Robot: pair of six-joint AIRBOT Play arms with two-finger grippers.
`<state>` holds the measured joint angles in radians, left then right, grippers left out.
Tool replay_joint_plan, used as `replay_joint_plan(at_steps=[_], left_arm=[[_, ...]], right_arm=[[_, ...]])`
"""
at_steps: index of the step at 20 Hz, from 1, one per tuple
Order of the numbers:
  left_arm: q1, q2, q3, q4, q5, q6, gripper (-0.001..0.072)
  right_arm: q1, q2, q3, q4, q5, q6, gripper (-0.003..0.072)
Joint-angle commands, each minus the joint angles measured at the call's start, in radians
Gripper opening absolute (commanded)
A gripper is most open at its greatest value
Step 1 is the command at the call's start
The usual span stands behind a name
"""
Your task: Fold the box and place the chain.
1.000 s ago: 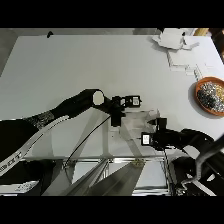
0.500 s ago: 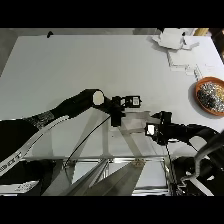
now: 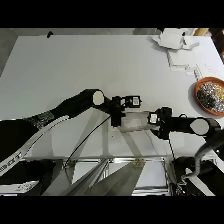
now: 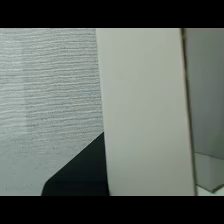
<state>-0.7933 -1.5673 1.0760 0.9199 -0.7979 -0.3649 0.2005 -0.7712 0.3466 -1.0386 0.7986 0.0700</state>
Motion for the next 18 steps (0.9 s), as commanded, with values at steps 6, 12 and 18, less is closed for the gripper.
replay_joint_plan(at_steps=[6,12,18], left_arm=[[0.0,0.0,0.0,0.0,0.001,0.001,0.0011],[0.0,0.0,0.0,0.0,0.0,0.001,0.0011],[0.0,0.0,0.0,0.0,0.0,0.001,0.0011]], right_arm=[[-0.116,-0.123,0.032,0.212,0.037,-0.293,0.069],[-0.175,-0.199,0.036,0.337,0.09,-0.441,0.069],[-0.175,-0.314,0.036,0.379,0.149,-0.495,0.0688]])
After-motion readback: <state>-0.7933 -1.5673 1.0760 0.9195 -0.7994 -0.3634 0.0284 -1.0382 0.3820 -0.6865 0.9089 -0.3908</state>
